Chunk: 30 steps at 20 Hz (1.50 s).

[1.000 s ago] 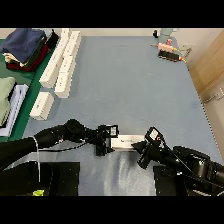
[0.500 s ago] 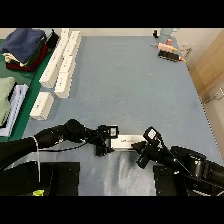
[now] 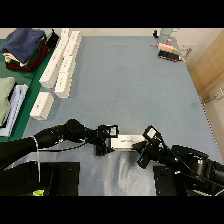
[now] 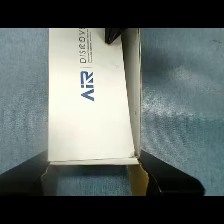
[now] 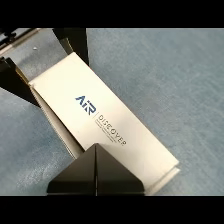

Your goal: Fold the box.

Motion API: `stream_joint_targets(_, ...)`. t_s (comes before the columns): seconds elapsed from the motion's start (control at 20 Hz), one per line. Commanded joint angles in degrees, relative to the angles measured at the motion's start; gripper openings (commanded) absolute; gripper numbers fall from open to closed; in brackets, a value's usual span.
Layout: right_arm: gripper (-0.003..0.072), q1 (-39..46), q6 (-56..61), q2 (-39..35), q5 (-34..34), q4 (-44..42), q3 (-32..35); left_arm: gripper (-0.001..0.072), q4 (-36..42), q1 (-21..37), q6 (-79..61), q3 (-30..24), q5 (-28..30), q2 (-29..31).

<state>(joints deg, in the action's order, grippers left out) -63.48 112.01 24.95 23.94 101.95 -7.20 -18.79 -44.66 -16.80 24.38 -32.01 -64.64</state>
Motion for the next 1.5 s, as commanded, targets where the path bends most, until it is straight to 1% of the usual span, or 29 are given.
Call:
stream_joint_targets(0.0, 0.0013, 0.07, 0.02, -2.73, -2.38, 4.17, -2.49, 0.0520, -0.07, 0.00, -0.07, 0.02, 0.09, -0.02)
stream_joint_targets(0.25, 0.0013, 0.07, 0.02, -2.71, -2.16, 9.03, -5.18, 0.0519, -0.09, 0.00, -0.07, 0.02, 0.09, -0.02)
stream_joint_targets(0.35, 0.0012, 1.09, 0.42, -1.79, 0.20, 9.05, -5.92, 0.0519, -0.09, 0.00, -0.07, 0.02, 0.09, -0.02)
stream_joint_targets(0.5, 0.0003, 5.40, 2.08, 1.70, 7.89, 9.05, -8.61, 0.0519, -0.09, 0.00, -0.07, 0.02, 0.09, -0.02)
stream_joint_targets(0.6, 0.0003, 9.81, 3.85, 5.16, 13.90, 8.98, -12.17, 0.0520, -0.09, 0.00, -0.07, 0.02, 0.09, -0.02)
stream_joint_targets(0.7, 0.0003, 15.08, 4.13, 9.62, 19.32, 7.78, -17.11, 0.0519, -0.09, 0.00, -0.07, 0.02, 0.09, -0.02)
stream_joint_targets(0.85, 0.0004, 22.36, 4.11, 17.35, 24.04, 5.22, -24.74, 0.0519, -0.09, 0.00, -0.07, 0.02, 0.09, -0.02)
stream_joint_targets(1.0, 0.0005, 28.06, 4.13, 25.49, 26.60, 1.36, -30.97, 0.0519, -0.09, 0.00, -0.07, 0.02, 0.09, -0.02)
stream_joint_targets(1.05, 0.0017, 29.59, 4.15, 27.93, 27.15, -0.81, -32.61, 0.0519, -0.07, 0.00, -0.07, 0.02, 0.09, -0.02)
stream_joint_targets(1.15, 0.0017, 31.58, 4.17, 31.30, 27.47, -4.92, -34.29, 0.0519, -0.09, 0.00, -0.07, 0.02, 0.09, -0.02)
stream_joint_targets(1.25, 0.0017, 32.48, 6.97, 32.96, 27.65, -6.58, -34.62, 0.0519, -0.09, 0.02, -0.09, 0.02, 0.22, -0.02)
stream_joint_targets(1.45, 0.0017, 32.83, 15.04, 33.31, 27.93, -5.22, -34.62, 0.0520, -0.11, 0.22, 1.07, 0.22, 0.61, 0.37)
